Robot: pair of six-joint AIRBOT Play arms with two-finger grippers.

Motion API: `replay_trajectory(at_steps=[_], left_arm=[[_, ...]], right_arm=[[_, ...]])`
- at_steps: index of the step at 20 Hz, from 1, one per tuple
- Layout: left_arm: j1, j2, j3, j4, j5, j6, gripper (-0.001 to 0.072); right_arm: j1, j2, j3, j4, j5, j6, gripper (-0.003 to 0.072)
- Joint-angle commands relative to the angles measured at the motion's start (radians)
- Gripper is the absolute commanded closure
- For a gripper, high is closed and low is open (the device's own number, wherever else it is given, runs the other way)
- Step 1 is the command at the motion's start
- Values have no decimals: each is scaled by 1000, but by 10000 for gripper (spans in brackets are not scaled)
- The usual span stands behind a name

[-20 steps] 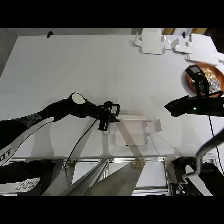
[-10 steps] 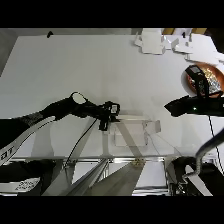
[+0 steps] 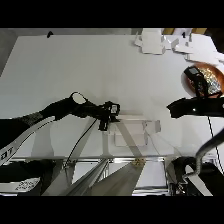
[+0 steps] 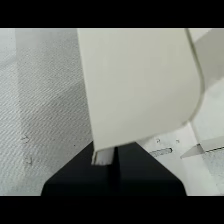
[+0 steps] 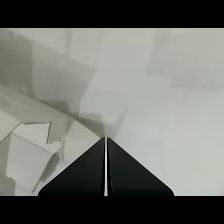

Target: Fold the box and place the chain.

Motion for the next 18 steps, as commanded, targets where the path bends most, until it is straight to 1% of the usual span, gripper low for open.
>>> replay_trajectory(at_steps=[1,4,6,8,11,12,13,16,17,18], left_arm=[[0,1,1,-1,-2,0,696],[0,1,1,-1,-2,0,696],[0,1,1,-1,-2,0,696],[0,1,1,-1,-2,0,696],[0,1,1,-1,-2,0,696],[0,1,1,-1,-2,0,696],[0,1,1,-1,-2,0,696],[0,1,1,-1,-2,0,696],[0,1,1,-1,-2,0,696],[0,1,1,-1,-2,0,696]], right_arm=[[79,1,0,0,43,-59,665],[264,7,-21,-2,63,-224,665],[370,7,-50,-1,98,-292,665],[437,7,-65,-2,155,-330,665],[486,11,-82,3,156,-368,665],[486,22,-95,1,142,-371,665],[486,47,-122,-11,105,-380,665],[516,162,-241,-71,-55,-397,661],[541,204,-280,-111,-101,-410,568],[574,251,-324,-155,-146,-459,360]])
